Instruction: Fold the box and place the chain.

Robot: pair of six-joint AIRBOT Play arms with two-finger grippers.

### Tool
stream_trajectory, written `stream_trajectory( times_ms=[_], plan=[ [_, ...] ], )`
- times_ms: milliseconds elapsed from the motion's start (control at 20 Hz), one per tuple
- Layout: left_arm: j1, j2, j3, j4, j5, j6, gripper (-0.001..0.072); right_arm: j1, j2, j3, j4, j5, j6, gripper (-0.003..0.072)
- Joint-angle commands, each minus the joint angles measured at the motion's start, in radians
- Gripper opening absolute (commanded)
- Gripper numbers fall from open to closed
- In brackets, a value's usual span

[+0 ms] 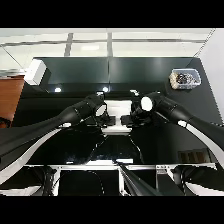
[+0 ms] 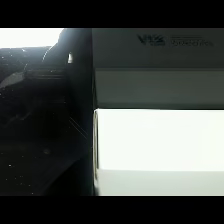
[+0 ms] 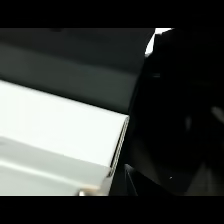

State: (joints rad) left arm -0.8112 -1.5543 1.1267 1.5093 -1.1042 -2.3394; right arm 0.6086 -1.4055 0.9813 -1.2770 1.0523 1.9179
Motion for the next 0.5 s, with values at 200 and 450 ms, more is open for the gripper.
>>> stream_trajectory(
  times_ms=[200, 450],
  plan=[
    [0.0, 0.0, 0.001, 0.0, 0.0, 0.002, 0.0028, 0.061, -0.013, 0.036, -0.183, 0.039, 0.245, 0.0303],
    [0.0, 0.0, 0.001, 0.0, 0.0, 0.002, 0.0028, 0.067, -0.023, 0.037, -0.183, 0.031, 0.29, 0.0302]
  ],
)
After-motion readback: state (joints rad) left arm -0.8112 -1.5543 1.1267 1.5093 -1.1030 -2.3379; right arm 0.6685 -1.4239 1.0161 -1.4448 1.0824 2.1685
